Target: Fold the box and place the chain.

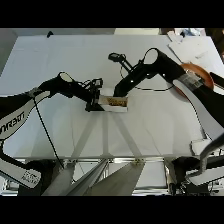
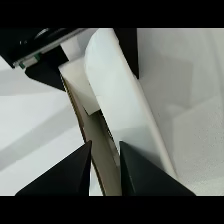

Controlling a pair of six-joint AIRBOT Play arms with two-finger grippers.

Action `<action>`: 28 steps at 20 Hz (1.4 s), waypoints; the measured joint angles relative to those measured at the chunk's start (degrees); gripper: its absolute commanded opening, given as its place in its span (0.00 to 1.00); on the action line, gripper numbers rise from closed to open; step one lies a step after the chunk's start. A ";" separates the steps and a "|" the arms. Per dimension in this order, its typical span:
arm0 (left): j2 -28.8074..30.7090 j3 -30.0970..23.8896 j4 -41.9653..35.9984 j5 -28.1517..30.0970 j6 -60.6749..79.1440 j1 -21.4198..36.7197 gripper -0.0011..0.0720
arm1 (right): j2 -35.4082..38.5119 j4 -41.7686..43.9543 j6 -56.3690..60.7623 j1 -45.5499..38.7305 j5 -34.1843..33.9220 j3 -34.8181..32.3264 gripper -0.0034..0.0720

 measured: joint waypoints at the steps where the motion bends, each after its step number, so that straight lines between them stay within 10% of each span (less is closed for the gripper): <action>1: 0.00 0.00 0.02 0.00 -0.02 0.00 0.30 | -0.04 -1.55 -0.52 0.68 -0.11 0.02 0.32; 16: 0.00 0.00 0.02 0.00 -0.02 0.00 0.30 | 4.20 -4.55 4.04 -1.66 -17.25 0.13 0.31; 28: 0.00 0.00 0.02 0.00 0.00 0.00 0.30 | -0.66 3.56 -1.73 -0.94 1.29 0.07 0.37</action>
